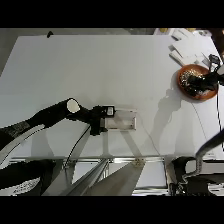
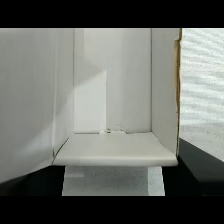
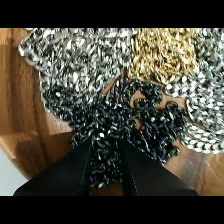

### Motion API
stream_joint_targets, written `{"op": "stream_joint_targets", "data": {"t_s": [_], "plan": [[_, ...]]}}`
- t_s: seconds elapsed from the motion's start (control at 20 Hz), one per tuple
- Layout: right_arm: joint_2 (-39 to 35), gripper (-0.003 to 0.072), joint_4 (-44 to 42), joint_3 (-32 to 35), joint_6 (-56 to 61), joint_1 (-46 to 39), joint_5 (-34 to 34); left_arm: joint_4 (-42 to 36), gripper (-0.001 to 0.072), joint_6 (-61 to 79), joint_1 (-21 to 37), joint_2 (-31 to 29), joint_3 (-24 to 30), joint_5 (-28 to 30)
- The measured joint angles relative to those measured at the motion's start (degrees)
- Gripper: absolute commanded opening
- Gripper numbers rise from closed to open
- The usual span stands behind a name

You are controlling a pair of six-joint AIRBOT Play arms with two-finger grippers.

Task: Fold the box and place the chain.

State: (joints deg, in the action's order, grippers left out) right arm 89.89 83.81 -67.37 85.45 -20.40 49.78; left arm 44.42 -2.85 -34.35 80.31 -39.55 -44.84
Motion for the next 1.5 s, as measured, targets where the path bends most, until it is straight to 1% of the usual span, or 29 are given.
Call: {"op": "stream_joint_targets", "data": {"t_s": [0.2, 0.5, 0.55, 0.6, 0.75, 0.85, 1.0, 1.2, 1.5], "plan": [[0.7, 0.0183, -1.2, 0.0, 0.0, -0.1, -1.3, 0.0, 0.0134, 0.0, 0.0, 0.0, 0.0, 0.0], [1.1, 0.0177, -4.0, 0.0, -0.8, -0.1, -0.3, 0.0, 0.0134, 0.0, 0.0, 0.0, 0.0, 0.0], [1.4, 0.011, -4.1, 0.0, -0.9, -0.1, 0.4, 0.0, 0.0134, 0.0, 0.0, 0.0, 0.0, 0.0], [1.7, 0.0017, -4.2, 0.0, -0.9, -0.1, 1.0, 0.0, 0.0134, 0.0, 0.0, 0.0, 0.0, 0.0], [1.8, 0.0016, -4.4, -0.1, -1.1, -0.1, 2.2, 0.0, 0.0134, 0.0, 0.0, 0.0, 0.0, 0.0], [0.5, 0.0016, -4.4, 0.0, -1.3, -0.1, 3.9, 0.0, 0.0134, 0.0, 0.0, 0.0, 0.0, 0.0], [-4.1, 0.0016, -4.4, 0.0, -1.9, -0.1, 4.1, 0.0, 0.0134, 0.0, 0.0, 0.0, 0.0, 0.0], [-13.1, 0.0016, -4.4, 0.0, -3.0, -0.1, 6.6, 0.0, 0.0134, 0.0, 0.0, 0.0, 0.0, 0.0], [-25.2, 0.0016, -5.7, 0.0, -5.4, 2.6, 14.1, 0.0, 0.0134, 0.0, 0.0, 0.0, 0.0, 0.0]]}}
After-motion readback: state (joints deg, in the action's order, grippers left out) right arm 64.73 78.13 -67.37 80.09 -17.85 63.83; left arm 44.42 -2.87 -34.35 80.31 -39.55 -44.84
